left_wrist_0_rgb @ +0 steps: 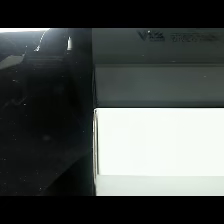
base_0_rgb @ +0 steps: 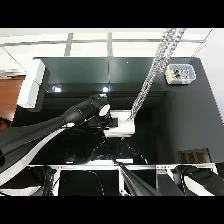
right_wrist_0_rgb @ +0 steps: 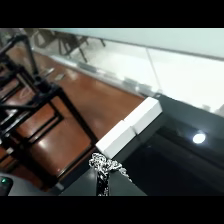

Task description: Fold the box and place the chain.

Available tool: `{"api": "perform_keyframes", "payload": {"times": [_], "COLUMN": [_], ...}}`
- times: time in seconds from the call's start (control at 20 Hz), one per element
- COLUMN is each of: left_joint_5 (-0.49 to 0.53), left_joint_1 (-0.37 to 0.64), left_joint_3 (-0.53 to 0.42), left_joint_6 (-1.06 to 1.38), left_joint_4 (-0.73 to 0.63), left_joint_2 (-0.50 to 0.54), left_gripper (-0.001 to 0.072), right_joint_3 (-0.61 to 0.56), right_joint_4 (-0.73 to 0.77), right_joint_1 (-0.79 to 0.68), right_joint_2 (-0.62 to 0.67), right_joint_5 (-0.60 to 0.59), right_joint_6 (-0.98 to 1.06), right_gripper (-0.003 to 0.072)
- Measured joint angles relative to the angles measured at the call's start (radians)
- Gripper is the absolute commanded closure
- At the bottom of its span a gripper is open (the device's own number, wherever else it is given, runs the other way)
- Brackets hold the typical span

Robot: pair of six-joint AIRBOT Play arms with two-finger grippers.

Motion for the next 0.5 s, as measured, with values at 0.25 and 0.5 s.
{"api": "perform_keyframes", "payload": {"times": [0.25,0.5], "left_joint_5": [0.001,0.001], "left_joint_1": [0.0,0.0], "left_joint_3": [0.0,0.0], "left_joint_6": [0.0,0.0], "left_joint_4": [0.0,0.0], "left_joint_2": [0.0,0.0], "left_gripper": [0.0683,0.0683], "right_joint_3": [-0.04,-0.156], "right_joint_4": [-0.054,-0.145], "right_joint_1": [0.075,0.151], "right_joint_2": [-0.019,-0.024], "right_joint_5": [0.04,0.125], "right_joint_6": [0.011,0.017], "right_gripper": [0.0665,0.0665]}}
